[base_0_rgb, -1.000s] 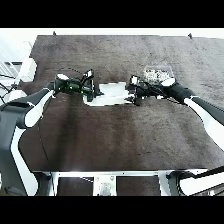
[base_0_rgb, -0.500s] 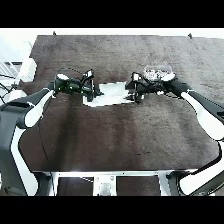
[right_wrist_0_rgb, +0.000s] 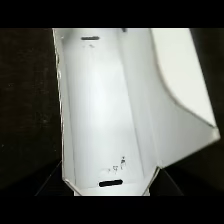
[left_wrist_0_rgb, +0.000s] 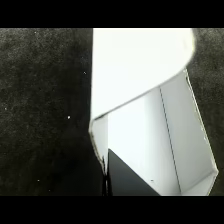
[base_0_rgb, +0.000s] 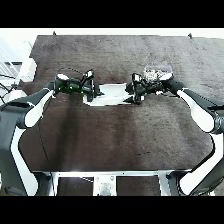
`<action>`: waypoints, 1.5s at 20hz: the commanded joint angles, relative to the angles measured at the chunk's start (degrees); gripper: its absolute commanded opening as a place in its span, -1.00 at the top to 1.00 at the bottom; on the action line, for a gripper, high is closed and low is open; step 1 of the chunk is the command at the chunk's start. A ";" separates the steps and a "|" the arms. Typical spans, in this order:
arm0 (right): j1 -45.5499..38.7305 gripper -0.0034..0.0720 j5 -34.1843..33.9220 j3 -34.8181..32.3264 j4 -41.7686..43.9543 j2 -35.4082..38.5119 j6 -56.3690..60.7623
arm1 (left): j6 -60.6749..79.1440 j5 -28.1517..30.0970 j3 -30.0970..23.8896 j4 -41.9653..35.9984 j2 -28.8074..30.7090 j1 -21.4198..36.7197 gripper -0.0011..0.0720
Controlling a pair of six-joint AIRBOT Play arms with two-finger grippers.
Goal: Fold the box and place the chain.
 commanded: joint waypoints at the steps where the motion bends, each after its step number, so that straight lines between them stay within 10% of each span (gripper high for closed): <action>1: 0.57 -0.73 1.38 0.61 0.04 -1.88 0.02 | -0.02 0.09 0.00 -0.02 -0.02 0.00 0.92; 30: 1.36 -0.73 7.15 10.51 -2.16 -9.88 5.88 | -0.02 0.11 -0.02 -0.02 -0.02 0.00 0.92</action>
